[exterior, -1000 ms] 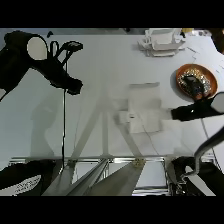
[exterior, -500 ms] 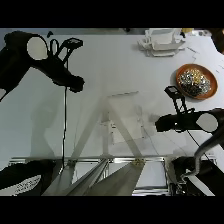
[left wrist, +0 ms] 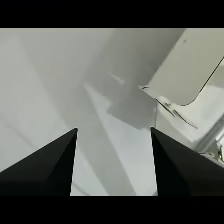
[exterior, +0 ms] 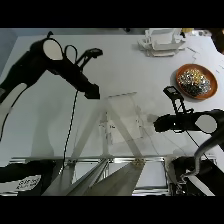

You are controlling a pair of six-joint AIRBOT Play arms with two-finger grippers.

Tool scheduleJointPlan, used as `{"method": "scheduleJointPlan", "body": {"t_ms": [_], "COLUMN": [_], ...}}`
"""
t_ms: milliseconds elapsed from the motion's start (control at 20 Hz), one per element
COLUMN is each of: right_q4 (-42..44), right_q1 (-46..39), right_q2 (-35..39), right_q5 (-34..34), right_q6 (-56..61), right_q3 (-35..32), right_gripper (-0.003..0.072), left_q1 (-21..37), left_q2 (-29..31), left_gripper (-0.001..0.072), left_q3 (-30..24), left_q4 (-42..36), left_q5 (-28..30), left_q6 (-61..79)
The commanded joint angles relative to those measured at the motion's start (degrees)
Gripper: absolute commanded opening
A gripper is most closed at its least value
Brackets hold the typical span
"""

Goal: Fold the box and place the chain.

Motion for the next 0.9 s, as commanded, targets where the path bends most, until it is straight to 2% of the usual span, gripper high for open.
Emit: {"method": "scheduleJointPlan", "body": {"t_ms": [0, 50, 100, 200, 350, 400, 450, 700, 750, 850], "right_q4": [0.1, 0.0, 0.1, 0.1, 0.1, 0.1, 0.1, 0.1, 0.1, 0.1], "right_q1": [0.1, 0.1, 0.1, 0.1, 0.1, 0.1, 0.1, 0.1, 0.1, 0.1], "right_q2": [0.0, 0.0, 0.0, 0.0, 0.0, 0.0, 0.0, 0.0, 0.0, 0.0], "right_q5": [-0.1, -0.2, -0.2, -0.1, -0.1, -0.1, -0.1, -0.1, -0.1, -0.1], "right_q6": [0.0, 0.0, 0.0, 0.0, 0.0, 0.0, -0.3, -0.5, -0.5, -0.5], "right_q3": [0.0, 0.0, 0.0, 0.0, 0.0, 0.0, 0.0, 0.0, 0.0, 0.0], "right_gripper": [0.0013, 0.0013, 0.0013, 0.0013, 0.0013, 0.0013, 0.0013, 0.0013, 0.0013, 0.0013], "left_q1": [1.1, 1.2, 1.2, -0.3, -3.1, -3.7, -4.1, -4.4, -4.4, -4.4], "left_q2": [-2.8, -2.8, -2.9, -3.1, -4.1, -4.7, -5.4, -10.1, -11.0, -11.7], "left_gripper": [0.0491, 0.0469, 0.0361, 0.0359, 0.0630, 0.0677, 0.0686, 0.0685, 0.0666, 0.0541], "left_q3": [-4.4, -6.7, -8.7, -10.4, -10.4, -10.4, -10.4, -10.4, -10.4, -10.4], "left_q4": [-9.7, -12.5, -14.5, -16.3, -17.4, -17.6, -17.7, -20.6, -21.9, -23.3], "left_q5": [-1.3, 0.2, 1.6, 4.9, 10.6, 11.1, 11.1, 10.3, 10.4, 10.6], "left_q6": [9.9, 13.0, 16.0, 20.8, 23.1, 23.1, 23.2, 23.7, 24.6, 26.1]}}
